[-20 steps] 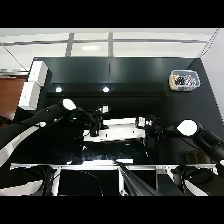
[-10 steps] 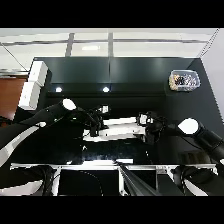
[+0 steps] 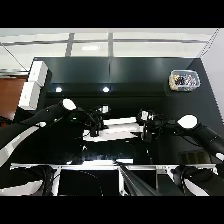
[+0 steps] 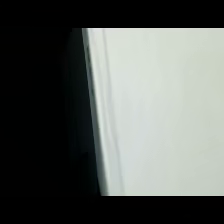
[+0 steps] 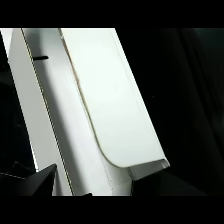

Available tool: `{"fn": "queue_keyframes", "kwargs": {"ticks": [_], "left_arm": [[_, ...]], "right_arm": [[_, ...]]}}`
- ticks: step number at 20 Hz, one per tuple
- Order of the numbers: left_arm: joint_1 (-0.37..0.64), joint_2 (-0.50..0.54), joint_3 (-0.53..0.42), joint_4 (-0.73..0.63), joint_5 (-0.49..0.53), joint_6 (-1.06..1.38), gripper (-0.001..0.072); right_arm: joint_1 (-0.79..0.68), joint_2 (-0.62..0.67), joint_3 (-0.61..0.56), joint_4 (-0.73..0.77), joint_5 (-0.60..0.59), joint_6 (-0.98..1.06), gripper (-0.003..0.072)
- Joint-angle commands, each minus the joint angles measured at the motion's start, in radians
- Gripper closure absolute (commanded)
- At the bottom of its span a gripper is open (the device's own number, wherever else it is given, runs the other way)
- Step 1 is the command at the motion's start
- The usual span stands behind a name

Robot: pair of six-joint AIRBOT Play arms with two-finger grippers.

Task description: Fold the box and place the chain.

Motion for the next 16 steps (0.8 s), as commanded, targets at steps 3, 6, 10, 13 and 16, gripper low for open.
{"fn": "queue_keyframes", "kwargs": {"ticks": [3, 6, 10, 13, 16], "left_arm": [[-0.001, 0.001, 0.001, 0.000, 0.003, 0.000, 0.0683], [-0.001, 0.001, 0.001, 0.000, 0.002, 0.000, 0.0683], [-0.001, 0.001, 0.001, 0.000, 0.003, 0.000, 0.0683], [-0.001, 0.001, 0.001, 0.000, 0.003, 0.000, 0.0683], [-0.001, 0.001, 0.001, 0.000, 0.003, 0.000, 0.0683]], "right_arm": [[-0.002, -0.035, -0.004, 0.044, 0.097, -0.034, 0.0015], [-0.001, -0.076, -0.010, 0.043, 0.101, -0.028, 0.0015], [0.023, -0.082, -0.011, 0.007, 0.093, -0.028, 0.0015], [0.044, -0.109, -0.011, -0.037, 0.075, -0.028, 0.0015], [0.043, -0.123, -0.011, -0.056, 0.040, -0.028, 0.0015]]}}
